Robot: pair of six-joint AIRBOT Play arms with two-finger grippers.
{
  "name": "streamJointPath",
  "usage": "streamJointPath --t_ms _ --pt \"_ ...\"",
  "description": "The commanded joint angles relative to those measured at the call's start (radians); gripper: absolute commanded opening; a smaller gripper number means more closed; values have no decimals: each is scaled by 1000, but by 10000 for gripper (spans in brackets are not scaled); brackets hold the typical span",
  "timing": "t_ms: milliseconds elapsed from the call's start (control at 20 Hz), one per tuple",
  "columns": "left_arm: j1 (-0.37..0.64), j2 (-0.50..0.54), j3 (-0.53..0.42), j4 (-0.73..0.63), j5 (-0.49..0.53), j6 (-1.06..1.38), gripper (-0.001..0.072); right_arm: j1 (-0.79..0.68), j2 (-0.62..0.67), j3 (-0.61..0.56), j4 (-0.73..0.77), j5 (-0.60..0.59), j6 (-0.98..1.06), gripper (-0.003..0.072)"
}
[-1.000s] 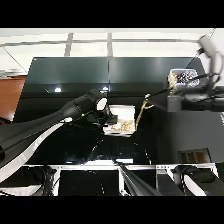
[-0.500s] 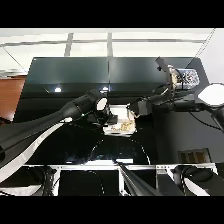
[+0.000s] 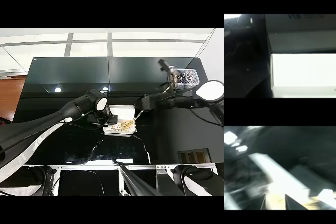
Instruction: Fold the box and place the chain.
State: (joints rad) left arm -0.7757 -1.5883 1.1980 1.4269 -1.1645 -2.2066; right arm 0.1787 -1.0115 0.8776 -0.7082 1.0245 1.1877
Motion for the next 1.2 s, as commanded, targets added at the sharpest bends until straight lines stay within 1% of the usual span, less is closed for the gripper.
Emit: streamJointPath --t_ms 0,100,150,200,350,450,550,700,800,850,900,950,1000,1050,1100,1150 --pt "0 0 0 0 0 0 29 -158 -8 0 -373 -208 136 282" --pt "0 0 0 0 0 0 30 -227 -43 -6 -650 -373 394 285" --pt "0 0 0 0 0 0 30 -254 -76 -8 -723 -423 486 431" --pt "0 0 0 0 0 0 30 -276 -123 -7 -727 -461 527 720" --pt "0 0 0 0 0 0 30 -283 -283 10 -627 -543 529 720" --pt "0 0 0 0 0 0 29 -284 -403 85 -522 -528 536 720" --pt "0 0 0 0 0 0 30 -283 -508 177 -447 -488 558 720" --pt "0 0 0 0 0 0 30 -283 -619 282 -409 -437 562 720" --pt "0 0 0 0 0 0 29 -283 -650 303 -409 -445 562 720" --pt "0 0 0 0 0 0 30 -283 -655 303 -411 -445 562 696" --pt "0 0 0 0 0 0 30 -284 -656 303 -421 -437 562 428" --pt "0 0 0 0 0 0 30 -284 -655 303 -435 -425 561 274" --pt "0 0 0 0 0 0 30 -284 -654 303 -443 -399 558 31" --pt "0 0 0 0 0 0 30 -283 -649 304 -445 -373 550 14" --pt "0 0 0 0 0 0 30 -281 -636 306 -445 -341 510 13" --pt "0 0 0 0 0 0 30 -275 -609 306 -444 -300 428 13"
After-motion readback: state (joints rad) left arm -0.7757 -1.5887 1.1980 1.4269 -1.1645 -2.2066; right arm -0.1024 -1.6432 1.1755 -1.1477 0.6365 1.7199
